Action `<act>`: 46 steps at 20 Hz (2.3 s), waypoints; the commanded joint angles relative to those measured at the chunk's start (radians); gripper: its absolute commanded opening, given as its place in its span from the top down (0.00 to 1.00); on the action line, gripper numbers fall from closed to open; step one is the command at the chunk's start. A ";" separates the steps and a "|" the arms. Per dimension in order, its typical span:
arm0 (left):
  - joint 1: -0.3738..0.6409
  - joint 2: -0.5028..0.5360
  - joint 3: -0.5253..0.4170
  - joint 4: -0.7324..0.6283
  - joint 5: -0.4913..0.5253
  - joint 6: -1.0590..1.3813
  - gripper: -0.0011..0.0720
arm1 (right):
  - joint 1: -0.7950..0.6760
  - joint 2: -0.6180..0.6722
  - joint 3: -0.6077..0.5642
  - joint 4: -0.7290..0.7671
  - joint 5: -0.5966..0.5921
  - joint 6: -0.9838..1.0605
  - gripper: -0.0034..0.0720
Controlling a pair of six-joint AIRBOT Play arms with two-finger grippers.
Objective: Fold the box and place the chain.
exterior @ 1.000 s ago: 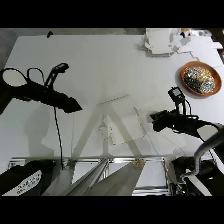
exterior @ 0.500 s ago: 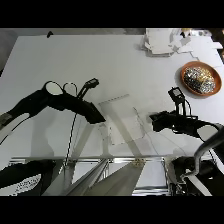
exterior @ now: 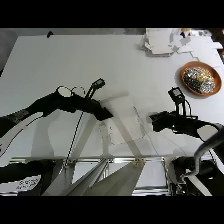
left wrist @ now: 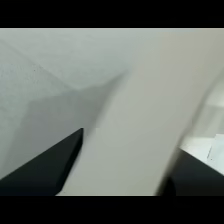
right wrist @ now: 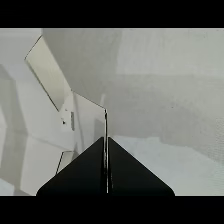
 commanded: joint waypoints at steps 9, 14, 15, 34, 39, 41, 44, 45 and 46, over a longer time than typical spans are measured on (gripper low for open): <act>-0.001 0.016 0.016 -0.031 -0.059 0.344 0.98 | 0.001 0.001 0.001 0.045 0.010 0.000 0.92; -0.002 0.039 0.135 0.116 -0.105 0.333 0.99 | 0.001 0.005 0.047 0.083 0.066 -0.002 0.40; -0.002 0.039 0.154 0.155 -0.108 0.323 0.99 | 0.001 0.005 0.072 0.074 0.089 -0.002 0.40; -0.082 -0.117 0.176 0.231 0.017 0.371 0.98 | 0.001 0.003 0.196 -0.082 0.117 -0.002 0.40; -0.085 -0.083 0.188 0.304 0.022 0.309 0.99 | 0.001 0.003 0.196 -0.082 0.121 -0.002 0.40; -0.094 -0.072 0.197 0.363 0.034 0.282 0.99 | 0.001 0.002 0.196 -0.085 0.121 -0.002 0.40; -0.120 -0.072 0.199 0.364 0.092 0.272 0.99 | 0.001 -0.005 0.196 -0.109 0.121 -0.002 0.40; -0.132 -0.072 0.199 0.365 0.108 0.272 0.99 | 0.001 -0.011 0.196 -0.117 0.121 -0.002 0.40; -0.143 -0.072 0.199 0.365 0.120 0.272 0.99 | 0.001 -0.017 0.196 -0.123 0.121 -0.002 0.40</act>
